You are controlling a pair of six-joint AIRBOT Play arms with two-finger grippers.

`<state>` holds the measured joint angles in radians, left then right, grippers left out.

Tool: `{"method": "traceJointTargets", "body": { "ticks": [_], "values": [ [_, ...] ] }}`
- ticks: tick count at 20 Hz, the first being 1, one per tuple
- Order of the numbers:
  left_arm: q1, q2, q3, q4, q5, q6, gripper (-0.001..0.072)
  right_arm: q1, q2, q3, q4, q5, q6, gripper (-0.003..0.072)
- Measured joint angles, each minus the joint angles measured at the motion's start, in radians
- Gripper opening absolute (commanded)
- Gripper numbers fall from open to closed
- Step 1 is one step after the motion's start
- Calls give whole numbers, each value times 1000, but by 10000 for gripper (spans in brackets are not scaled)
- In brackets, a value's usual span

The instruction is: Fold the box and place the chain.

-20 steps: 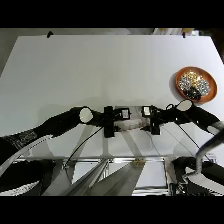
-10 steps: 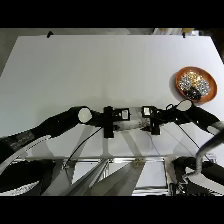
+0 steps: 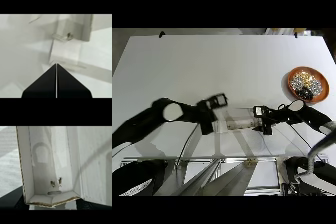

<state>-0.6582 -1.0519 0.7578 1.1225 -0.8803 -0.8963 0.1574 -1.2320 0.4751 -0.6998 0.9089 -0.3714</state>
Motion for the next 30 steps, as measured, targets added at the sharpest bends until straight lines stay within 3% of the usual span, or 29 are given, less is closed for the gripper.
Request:
{"method": "traceJointTargets", "body": {
  "ticks": [5, 9, 17, 25, 26, 29, 30],
  "values": [
    [139, 47, -53, 84, -70, -467, 1, 0, 0, 0, 0, -1, 0, 440],
    [171, -22, -131, -9, -10, -626, 1, 0, 0, 0, 0, -1, 0, 440],
    [130, -196, -164, -295, 93, -629, 1, 0, 0, 0, -1, -1, 0, 440],
    [89, -228, -159, -425, 105, -566, 7, 0, 0, 0, 0, -1, 0, 440],
    [84, -228, -153, -434, 103, -560, 14, 0, 0, 0, 0, -1, 0, 440],
    [70, -216, -125, -446, 87, -549, 209, 0, 0, 0, 0, -1, 0, 440],
    [65, -208, -113, -448, 76, -546, 209, 0, 0, 0, 0, -1, 0, 440]
  ]
}}
